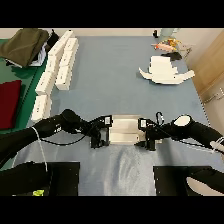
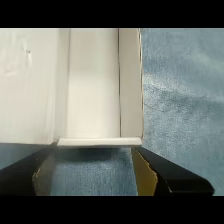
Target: Fold the box.
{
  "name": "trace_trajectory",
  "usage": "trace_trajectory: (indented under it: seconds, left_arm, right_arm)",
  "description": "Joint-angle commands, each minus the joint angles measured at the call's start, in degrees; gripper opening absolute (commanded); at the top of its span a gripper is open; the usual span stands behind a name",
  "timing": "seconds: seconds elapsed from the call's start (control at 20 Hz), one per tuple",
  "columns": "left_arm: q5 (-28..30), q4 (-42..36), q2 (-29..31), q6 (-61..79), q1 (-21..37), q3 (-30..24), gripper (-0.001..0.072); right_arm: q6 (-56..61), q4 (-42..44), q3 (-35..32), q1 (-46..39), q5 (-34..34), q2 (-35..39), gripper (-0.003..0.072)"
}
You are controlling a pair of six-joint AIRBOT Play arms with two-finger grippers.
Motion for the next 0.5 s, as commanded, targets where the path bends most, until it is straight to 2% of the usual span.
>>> trace_trajectory:
  seconds: [0.0, 0.45]
  left_arm:
    - [0.2, -0.4, -1.2, 1.4, -1.3, 0.3, 0.0694]
    - [3.8, -0.7, -1.3, 0.5, -3.8, 0.3, 0.0694]
  right_arm:
    - [0.0, 0.0, 0.0, 0.0, 0.0, 0.0, 0.0519]
    - [0.0, 0.0, 0.0, 0.0, 0.0, 0.0, 0.0519]
